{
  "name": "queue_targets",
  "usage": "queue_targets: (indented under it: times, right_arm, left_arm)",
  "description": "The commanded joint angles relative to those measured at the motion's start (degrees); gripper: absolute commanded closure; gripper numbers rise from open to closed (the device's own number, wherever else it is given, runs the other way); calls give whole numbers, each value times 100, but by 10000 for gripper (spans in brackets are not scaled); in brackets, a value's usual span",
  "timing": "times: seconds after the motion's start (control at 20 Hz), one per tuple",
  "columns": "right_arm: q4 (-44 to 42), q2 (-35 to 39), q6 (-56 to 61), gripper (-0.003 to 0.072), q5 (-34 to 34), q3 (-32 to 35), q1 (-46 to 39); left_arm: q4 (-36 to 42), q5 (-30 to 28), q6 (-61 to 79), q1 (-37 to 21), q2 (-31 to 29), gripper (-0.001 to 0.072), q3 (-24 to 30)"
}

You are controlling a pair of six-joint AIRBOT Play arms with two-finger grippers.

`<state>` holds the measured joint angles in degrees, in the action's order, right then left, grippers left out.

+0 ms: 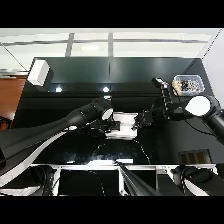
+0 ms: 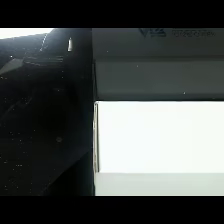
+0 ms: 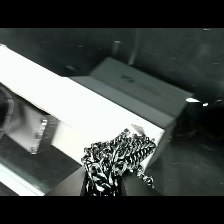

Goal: Fold the box and place the chain.

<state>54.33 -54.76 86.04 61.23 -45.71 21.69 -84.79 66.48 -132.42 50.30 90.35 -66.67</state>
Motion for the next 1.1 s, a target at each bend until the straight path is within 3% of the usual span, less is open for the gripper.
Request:
queue_targets:
  times: [0.0,0.1,0.55,0.6,0.65,0.85,1.05]
  right_arm:
    - [-649,-11,-201,675,-2,2,11]
    - [-911,-11,-267,675,-26,2,28]
    - [-387,-645,-96,664,-496,4,575]
    - [-289,-662,-96,508,-533,2,608]
    - [-109,-643,-94,426,-446,-20,540]
    - [885,-59,-96,428,374,-326,-354]
    - [2214,774,-68,429,407,-330,-1449]
  left_arm:
    - [0,0,0,-4,4,683,0]
    - [0,-2,0,-4,4,683,0]
    - [0,0,0,-4,4,683,0]
    - [0,0,0,-4,4,683,0]
    - [0,2,0,-4,4,683,0]
    - [0,-4,0,-4,4,683,0]
    - [-2,4,2,-4,4,683,0]
